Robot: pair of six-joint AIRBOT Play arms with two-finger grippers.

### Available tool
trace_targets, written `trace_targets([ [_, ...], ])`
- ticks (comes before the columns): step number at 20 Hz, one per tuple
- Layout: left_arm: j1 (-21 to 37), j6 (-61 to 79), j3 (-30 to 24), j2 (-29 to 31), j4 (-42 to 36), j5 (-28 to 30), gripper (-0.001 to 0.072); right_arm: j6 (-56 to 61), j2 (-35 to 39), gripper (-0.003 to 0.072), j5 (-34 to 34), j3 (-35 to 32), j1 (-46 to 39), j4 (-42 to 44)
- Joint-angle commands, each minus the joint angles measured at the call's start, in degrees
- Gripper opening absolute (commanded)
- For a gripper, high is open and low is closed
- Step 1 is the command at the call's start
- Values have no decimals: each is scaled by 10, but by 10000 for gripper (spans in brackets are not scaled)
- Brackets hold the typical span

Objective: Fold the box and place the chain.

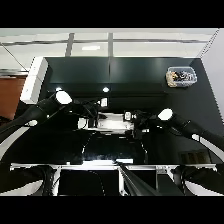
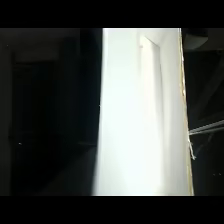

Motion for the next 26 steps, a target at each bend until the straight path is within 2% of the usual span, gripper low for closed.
trace_targets([
  [1,1,-16,0,15,3,-1,317,2,0,475,-2,0,1,-5],
  [3,4,-52,3,39,38,-12,401,2,0,475,2,0,1,-10],
  [6,12,-122,5,85,129,-61,402,-8,0,475,15,0,1,-14],
  [9,20,-222,5,121,204,-142,401,-9,0,475,17,0,1,-15],
  [13,20,-337,5,137,244,-222,383,-15,0,473,25,0,1,-18],
  [14,20,-353,4,137,243,-233,224,-15,0,386,25,0,1,-18],
  [15,20,-354,4,137,240,-245,24,-15,0,221,25,0,1,-18],
  [16,18,-367,4,137,230,-253,22,-15,0,127,25,0,1,-18],
  [17,17,-402,4,138,207,-251,21,-15,0,127,25,0,1,-18],
  [20,-1,-446,-5,137,63,-226,22,-15,0,126,25,0,1,-18],
  [21,-12,-438,-14,137,27,-198,23,-15,0,127,25,0,1,-18],
  [23,-22,-430,-38,137,-7,-116,23,-15,0,126,24,0,1,-18],
  [26,-20,-431,-66,137,-18,49,23,-15,0,127,23,0,1,-17],
])
